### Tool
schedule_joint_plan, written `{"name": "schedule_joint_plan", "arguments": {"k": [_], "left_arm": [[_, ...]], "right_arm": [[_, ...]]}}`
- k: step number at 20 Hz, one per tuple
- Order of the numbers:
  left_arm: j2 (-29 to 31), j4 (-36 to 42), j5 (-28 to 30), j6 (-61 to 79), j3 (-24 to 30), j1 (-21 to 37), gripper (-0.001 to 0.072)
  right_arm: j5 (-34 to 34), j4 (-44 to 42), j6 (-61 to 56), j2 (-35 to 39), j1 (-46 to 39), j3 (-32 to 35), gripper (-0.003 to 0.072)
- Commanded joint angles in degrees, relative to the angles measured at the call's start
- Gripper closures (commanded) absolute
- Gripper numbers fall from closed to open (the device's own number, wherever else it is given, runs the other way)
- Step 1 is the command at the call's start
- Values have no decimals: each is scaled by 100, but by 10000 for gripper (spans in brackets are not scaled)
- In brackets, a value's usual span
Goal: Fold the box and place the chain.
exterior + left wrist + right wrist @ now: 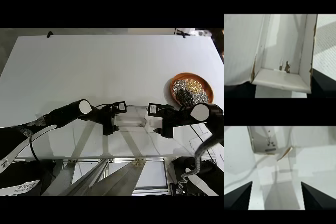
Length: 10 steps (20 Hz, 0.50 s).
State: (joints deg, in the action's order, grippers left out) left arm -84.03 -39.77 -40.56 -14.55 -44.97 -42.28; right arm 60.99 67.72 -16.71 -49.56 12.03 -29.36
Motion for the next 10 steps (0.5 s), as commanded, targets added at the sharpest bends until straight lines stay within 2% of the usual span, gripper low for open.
{"name": "schedule_joint_plan", "arguments": {"k": [1,4,6,8,10], "left_arm": [[144,-144,31,-468,208,2,714],[422,-140,404,-960,496,-20,715],[686,-149,883,-994,695,-170,714],[780,-144,1296,-992,721,-402,712],[767,-149,1440,-990,723,-608,709]], "right_arm": [[302,214,-437,181,-2,-4,18],[372,212,-603,181,-2,-4,19],[348,190,-599,181,0,-4,19],[223,122,-599,181,-2,-4,19],[87,-35,-597,181,0,-4,18]]}}
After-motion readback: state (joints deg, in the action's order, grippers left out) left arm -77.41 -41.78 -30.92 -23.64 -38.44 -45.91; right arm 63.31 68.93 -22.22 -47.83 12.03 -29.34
